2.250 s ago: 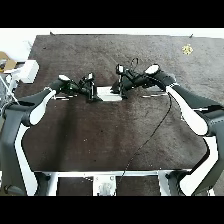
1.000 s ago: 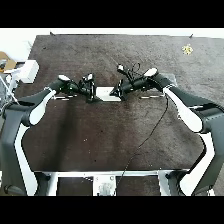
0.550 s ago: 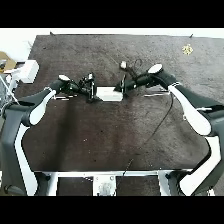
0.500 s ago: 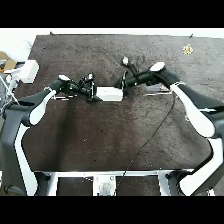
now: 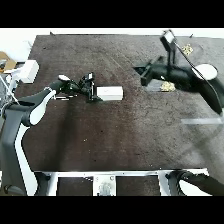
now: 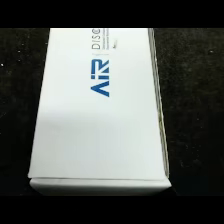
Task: Fold the box and place the chain.
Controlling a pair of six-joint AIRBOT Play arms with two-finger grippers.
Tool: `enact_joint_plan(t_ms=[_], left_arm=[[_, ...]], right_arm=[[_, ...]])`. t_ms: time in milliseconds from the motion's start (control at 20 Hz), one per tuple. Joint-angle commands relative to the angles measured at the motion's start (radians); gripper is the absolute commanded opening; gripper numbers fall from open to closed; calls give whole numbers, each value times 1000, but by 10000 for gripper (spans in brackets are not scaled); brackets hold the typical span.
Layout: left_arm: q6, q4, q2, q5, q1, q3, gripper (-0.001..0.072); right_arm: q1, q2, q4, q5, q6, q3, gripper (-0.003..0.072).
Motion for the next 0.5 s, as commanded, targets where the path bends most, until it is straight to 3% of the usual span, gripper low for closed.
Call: enact_joint_plan(t_ms=[0, 250, 450], left_arm=[[1, -14, 1, -3, 1, 1, 341], [1, -15, 1, -3, 1, 1, 341], [1, -18, 1, -3, 1, 1, 341]], right_arm=[[-19, 354, 6, -340, 31, -340, -1], [-19, 801, 5, -543, 74, -768, 0], [-19, 1007, 5, -561, 86, -967, 1]])
